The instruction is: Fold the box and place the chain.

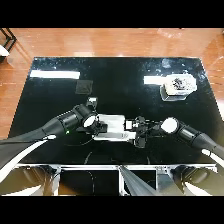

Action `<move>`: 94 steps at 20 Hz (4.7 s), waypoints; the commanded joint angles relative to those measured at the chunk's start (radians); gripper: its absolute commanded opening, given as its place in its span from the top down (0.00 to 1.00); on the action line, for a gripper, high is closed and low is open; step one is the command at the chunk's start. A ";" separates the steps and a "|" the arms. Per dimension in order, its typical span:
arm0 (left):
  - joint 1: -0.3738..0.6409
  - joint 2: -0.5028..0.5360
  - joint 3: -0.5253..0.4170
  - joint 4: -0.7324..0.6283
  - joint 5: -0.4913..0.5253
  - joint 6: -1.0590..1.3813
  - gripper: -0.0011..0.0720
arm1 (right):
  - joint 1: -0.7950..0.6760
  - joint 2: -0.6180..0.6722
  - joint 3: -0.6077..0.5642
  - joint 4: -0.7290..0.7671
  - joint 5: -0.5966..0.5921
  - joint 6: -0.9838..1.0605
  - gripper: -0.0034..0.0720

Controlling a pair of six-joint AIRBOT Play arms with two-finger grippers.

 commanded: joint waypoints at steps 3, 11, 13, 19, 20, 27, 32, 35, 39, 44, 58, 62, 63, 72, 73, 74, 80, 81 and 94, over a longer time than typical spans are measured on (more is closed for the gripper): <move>0.001 -0.003 -0.024 0.010 0.027 0.003 0.95 | 0.001 0.002 0.001 0.000 -0.023 0.001 0.21; 0.001 -0.003 -0.024 0.010 0.026 0.003 0.95 | 0.071 -0.005 0.001 0.085 -0.074 0.002 0.49; 0.001 -0.003 -0.024 0.010 0.026 0.003 0.95 | 0.072 -0.010 0.001 0.108 -0.084 0.002 0.49; 0.001 -0.005 -0.024 0.009 0.026 0.003 0.95 | 0.074 -0.017 0.001 0.156 -0.084 0.013 0.66; 0.001 -0.005 -0.024 0.009 0.026 0.003 0.95 | 0.076 -0.019 0.001 0.164 -0.085 0.013 0.66; 0.000 -0.005 -0.024 0.009 0.026 0.003 0.95 | 0.136 -0.051 0.001 0.197 -0.168 0.013 0.66; 0.000 -0.005 -0.024 0.009 0.026 0.003 0.95 | 0.136 -0.051 0.001 0.200 -0.179 0.013 0.56; 0.000 -0.005 -0.024 0.009 0.026 0.003 0.95 | 0.136 -0.051 0.001 0.200 -0.179 0.013 0.55; 0.000 -0.005 -0.024 0.009 0.025 0.003 0.95 | 0.136 -0.051 0.001 0.199 -0.187 0.013 0.52; 0.000 -0.005 -0.024 0.009 0.026 0.003 0.95 | 0.098 -0.027 0.001 0.166 -0.150 0.190 0.93; 0.000 -0.006 -0.024 0.009 0.023 0.006 0.95 | -0.697 0.239 -0.105 -0.031 0.394 1.219 0.93; 0.000 -0.006 -0.024 0.009 0.022 0.006 0.95 | -0.591 0.144 -0.216 0.007 0.366 1.261 0.93; 0.000 -0.006 -0.024 0.009 0.022 0.006 0.95 | -0.546 0.114 -0.216 0.035 0.338 1.261 0.93; 0.000 -0.007 -0.024 0.009 0.022 0.006 0.95 | -0.309 -0.016 -0.088 0.248 0.222 1.231 0.68; 0.000 -0.007 -0.024 0.010 0.022 0.006 0.95 | -0.309 -0.016 -0.079 0.247 0.233 1.231 0.49; 0.000 -0.007 -0.024 0.010 0.022 0.006 0.95 | -0.309 -0.016 -0.071 0.247 0.249 1.231 0.16; 0.000 -0.008 -0.024 0.010 0.023 0.013 0.95 | -0.309 -0.016 -0.042 0.250 0.322 1.219 0.13; 0.000 -0.008 -0.024 0.010 0.022 0.013 0.95 | -0.304 -0.016 -0.040 0.257 0.319 1.219 0.13; 0.000 -0.008 -0.024 0.010 0.022 0.013 0.95 | -0.108 -0.016 0.024 0.311 0.200 1.305 0.18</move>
